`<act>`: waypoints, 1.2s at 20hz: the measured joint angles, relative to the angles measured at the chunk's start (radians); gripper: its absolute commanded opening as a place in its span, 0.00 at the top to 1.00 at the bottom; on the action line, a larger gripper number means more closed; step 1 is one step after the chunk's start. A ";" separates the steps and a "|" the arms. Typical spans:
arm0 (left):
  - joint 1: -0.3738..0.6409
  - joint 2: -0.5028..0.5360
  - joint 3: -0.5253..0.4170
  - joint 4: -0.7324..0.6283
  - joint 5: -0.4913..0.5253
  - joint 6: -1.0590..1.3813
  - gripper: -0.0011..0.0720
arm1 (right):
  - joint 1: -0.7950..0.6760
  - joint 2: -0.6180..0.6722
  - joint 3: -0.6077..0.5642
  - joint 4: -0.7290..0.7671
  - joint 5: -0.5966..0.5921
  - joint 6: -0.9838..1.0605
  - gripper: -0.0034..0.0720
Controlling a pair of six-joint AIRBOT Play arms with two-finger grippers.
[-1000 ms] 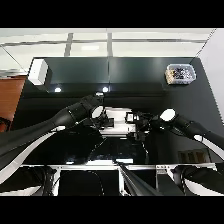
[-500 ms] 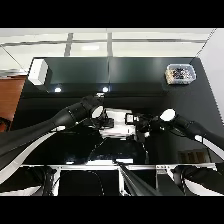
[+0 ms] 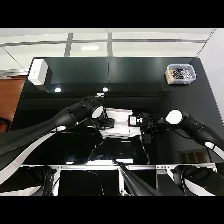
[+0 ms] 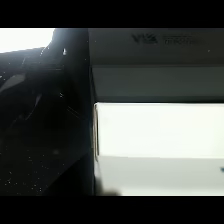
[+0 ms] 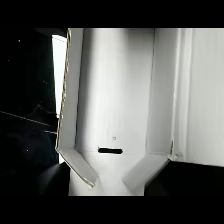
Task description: Fold the box and place the chain.
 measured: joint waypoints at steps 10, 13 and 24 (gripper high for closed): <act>0.000 0.000 0.000 -0.010 0.000 0.000 0.95 | 0.000 -0.013 -0.001 0.203 -0.021 0.021 0.80; 0.000 0.000 0.000 -0.013 0.000 0.000 0.95 | 0.001 -0.033 -0.001 0.287 -0.027 0.023 0.80; 0.000 0.000 0.000 -0.010 0.013 0.001 0.95 | 0.001 -0.058 -0.008 0.349 -0.018 0.043 0.64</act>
